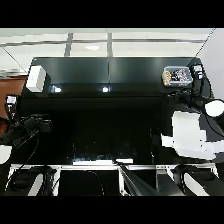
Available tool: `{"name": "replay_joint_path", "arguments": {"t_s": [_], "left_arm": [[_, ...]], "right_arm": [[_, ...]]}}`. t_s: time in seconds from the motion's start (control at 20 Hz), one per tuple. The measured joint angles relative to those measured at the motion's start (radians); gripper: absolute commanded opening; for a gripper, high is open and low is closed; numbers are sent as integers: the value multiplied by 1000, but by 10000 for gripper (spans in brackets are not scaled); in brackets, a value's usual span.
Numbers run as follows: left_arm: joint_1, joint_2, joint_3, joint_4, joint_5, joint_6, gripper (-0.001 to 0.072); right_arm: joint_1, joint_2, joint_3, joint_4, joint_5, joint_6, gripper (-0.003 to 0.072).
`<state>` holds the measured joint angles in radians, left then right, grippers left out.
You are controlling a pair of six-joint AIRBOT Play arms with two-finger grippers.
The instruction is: Fold the box and place the chain.
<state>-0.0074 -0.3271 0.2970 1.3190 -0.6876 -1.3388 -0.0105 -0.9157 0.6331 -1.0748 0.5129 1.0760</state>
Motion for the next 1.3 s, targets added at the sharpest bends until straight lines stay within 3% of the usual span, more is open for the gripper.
{"name": "replay_joint_path", "arguments": {"t_s": [0.75, 1.0, 1.05, 1.1, 1.15, 1.2, 1.25, 1.3], "left_arm": [[0, 0, 0, 0, 0, 0, 26], [0, -1, -1, -8, 16, 0, 26], [0, -4, -1, -15, 39, 0, 26], [0, -5, -1, -32, 70, 0, 26], [0, -8, -1, -62, 102, 0, 27], [0, -10, -1, -94, 132, 0, 36], [0, -16, -1, -130, 176, 0, 168], [-2, -25, -1, -166, 218, 0, 406]], "right_arm": [[0, 0, 0, 5, -19, 0, 17], [0, 0, 0, 109, -11, 1, 20], [0, 0, 0, 122, -5, 1, 155], [0, 0, 0, 130, 1, 1, 567], [0, 0, -2, 137, 6, 1, 714], [0, -2, -2, 140, 14, 0, 715], [0, -3, -3, 138, 23, -1, 715], [0, -5, -3, 132, 33, 0, 714]]}}
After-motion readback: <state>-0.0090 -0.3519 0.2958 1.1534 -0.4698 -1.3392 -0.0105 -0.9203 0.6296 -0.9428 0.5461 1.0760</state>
